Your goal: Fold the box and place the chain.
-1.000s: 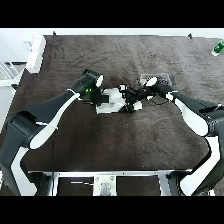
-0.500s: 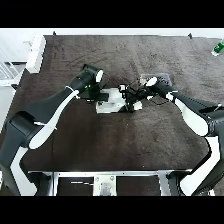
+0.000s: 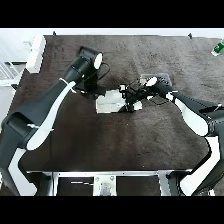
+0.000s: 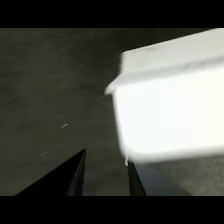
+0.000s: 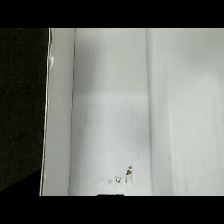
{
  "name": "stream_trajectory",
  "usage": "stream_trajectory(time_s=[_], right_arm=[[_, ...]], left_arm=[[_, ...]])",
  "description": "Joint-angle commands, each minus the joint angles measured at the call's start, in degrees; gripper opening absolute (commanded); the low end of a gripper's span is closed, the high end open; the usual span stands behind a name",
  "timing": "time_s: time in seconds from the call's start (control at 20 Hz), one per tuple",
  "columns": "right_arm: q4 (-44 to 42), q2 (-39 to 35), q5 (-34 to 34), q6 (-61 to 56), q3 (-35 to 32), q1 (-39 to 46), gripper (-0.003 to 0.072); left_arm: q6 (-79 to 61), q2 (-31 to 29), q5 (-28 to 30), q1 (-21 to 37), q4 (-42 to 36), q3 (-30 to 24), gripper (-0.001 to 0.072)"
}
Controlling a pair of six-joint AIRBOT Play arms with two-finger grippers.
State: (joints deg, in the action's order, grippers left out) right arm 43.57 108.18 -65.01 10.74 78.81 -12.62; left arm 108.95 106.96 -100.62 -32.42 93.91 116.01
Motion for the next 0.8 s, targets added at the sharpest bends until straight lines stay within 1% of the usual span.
stream_trajectory(time_s=[0.0,0.1,0.2,0.4,0.5,0.55,0.6,0.7,0.75], right_arm=[[-0.02,0.04,0.0,-0.02,-0.02,-0.04,0.0495],[-0.02,0.04,0.0,-0.02,-0.02,-0.04,0.0495],[-0.02,0.04,0.0,-0.02,-0.02,-0.04,0.0495],[-0.02,0.04,0.0,-0.02,-0.02,-0.04,0.0495],[-0.02,0.04,0.0,-0.02,-0.02,-0.04,0.0495],[-0.02,0.04,0.0,-0.02,-0.02,-0.04,0.0495],[-0.02,0.04,0.0,-0.02,-0.02,-0.04,0.0495],[-0.02,0.04,0.0,-0.02,-0.02,-0.04,0.0495],[-0.02,0.04,0.0,-0.02,-0.02,-0.04,0.0495]], left_arm=[[-2.6,-5.2,-2.12,0.04,7.96,1.86,0.0318],[-4.57,-9.16,0.04,0.04,12.55,0.42,0.0318],[-6.4,-12.2,2.95,0.04,13.49,-1.07,0.0318],[-7.52,-13.31,1.97,0.02,13.51,-1.03,0.0317],[-8.63,-13.31,4.31,0.04,13.55,-1.03,0.0317],[-11.13,-13.29,6.82,0.04,13.97,-1.05,0.0315],[-13.57,-13.25,9.79,0.04,14.38,-1.38,0.0281],[-19.85,-13.27,16.83,0.15,13.94,-2.01,0.028],[-22.67,-13.42,20.57,1.22,10.14,-2.03,0.03]])
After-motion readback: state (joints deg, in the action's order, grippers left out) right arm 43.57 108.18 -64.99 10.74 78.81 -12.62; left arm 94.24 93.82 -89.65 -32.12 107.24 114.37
